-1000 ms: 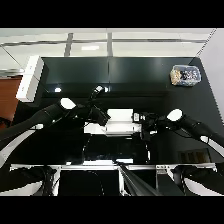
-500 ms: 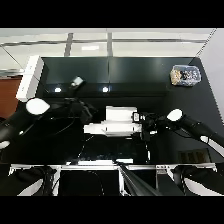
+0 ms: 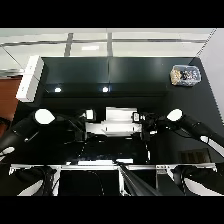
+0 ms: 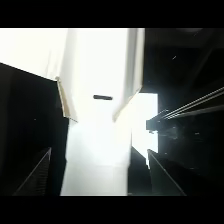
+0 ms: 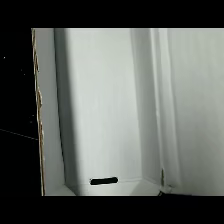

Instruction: Fold the box and place the chain.

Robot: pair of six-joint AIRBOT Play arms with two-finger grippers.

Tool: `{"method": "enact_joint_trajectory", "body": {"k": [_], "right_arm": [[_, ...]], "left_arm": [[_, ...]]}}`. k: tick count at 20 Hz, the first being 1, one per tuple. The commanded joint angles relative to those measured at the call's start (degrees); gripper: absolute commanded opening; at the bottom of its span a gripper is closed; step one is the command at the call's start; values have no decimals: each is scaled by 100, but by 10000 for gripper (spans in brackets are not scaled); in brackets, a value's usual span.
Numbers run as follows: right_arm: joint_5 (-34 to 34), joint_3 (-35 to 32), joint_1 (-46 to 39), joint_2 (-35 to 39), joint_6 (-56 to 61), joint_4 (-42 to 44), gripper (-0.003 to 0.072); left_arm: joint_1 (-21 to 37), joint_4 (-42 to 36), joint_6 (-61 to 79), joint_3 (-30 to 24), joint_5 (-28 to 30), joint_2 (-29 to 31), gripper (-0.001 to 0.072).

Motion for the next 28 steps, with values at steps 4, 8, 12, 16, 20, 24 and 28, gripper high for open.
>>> {"method": "enact_joint_trajectory", "body": {"k": [4, 8, 12, 16, 20, 24, 28], "right_arm": [[2, -2, -2, -2, 0, 0, 267], [2, -2, -2, -2, 0, 2, 267], [0, -2, -2, -2, 0, 2, 266], [0, -2, -2, -2, 0, 2, 267], [0, -2, -2, -2, 0, 2, 267], [0, -2, -2, -2, 0, 2, 267], [0, -2, -2, -2, 0, 2, 267]], "left_arm": [[-317, -133, 435, 363, 17, -916, 687], [-319, -437, 437, 422, 120, -1097, 687], [-326, -787, 597, 422, 256, -1104, 687], [-407, -782, 608, 422, 262, -1106, 392], [-584, -785, 612, 422, 409, -1110, 170], [-833, -1178, 610, 422, 839, -1198, 171], [-890, -2033, 614, 422, 866, -1513, 171]]}}
